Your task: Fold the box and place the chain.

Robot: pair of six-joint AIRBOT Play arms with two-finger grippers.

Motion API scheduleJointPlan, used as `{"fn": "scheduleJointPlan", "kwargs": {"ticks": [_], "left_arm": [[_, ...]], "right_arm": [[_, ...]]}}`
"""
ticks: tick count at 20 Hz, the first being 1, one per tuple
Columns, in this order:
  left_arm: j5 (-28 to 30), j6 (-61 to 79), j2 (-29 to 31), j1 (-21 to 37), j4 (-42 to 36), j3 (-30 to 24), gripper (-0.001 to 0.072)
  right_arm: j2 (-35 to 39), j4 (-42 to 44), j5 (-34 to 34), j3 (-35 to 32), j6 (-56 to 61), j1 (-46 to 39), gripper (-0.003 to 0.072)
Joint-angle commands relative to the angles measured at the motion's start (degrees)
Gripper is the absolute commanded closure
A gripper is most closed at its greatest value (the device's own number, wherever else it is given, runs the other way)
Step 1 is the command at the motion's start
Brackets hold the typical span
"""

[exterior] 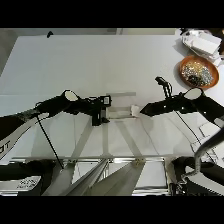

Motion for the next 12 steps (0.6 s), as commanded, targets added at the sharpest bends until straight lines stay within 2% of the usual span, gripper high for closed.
{"fn": "scheduleJointPlan", "kwargs": {"ticks": [1, 3, 6, 12], "left_arm": [[0.0, 0.0, 0.0, 0.0, 0.0, 0.0, 0.0559], [0.0, 0.0, 0.0, 0.0, 0.0, 0.0, 0.0559], [0.0, 0.0, 0.0, 0.0, 0.0, 0.0, 0.0559], [0.0, 0.0, 0.0, 0.0, 0.0, 0.0, 0.0559]], "right_arm": [[0.4, 1.1, 0.8, 0.0, 0.0, 2.3, 0.0389], [0.4, 1.1, -0.9, 0.0, 0.8, 3.9, 0.0385], [0.4, 1.0, -2.9, 0.0, 3.8, 5.9, 0.0281], [0.4, -4.2, -10.6, 0.2, 12.9, 11.7, 0.0274]]}}
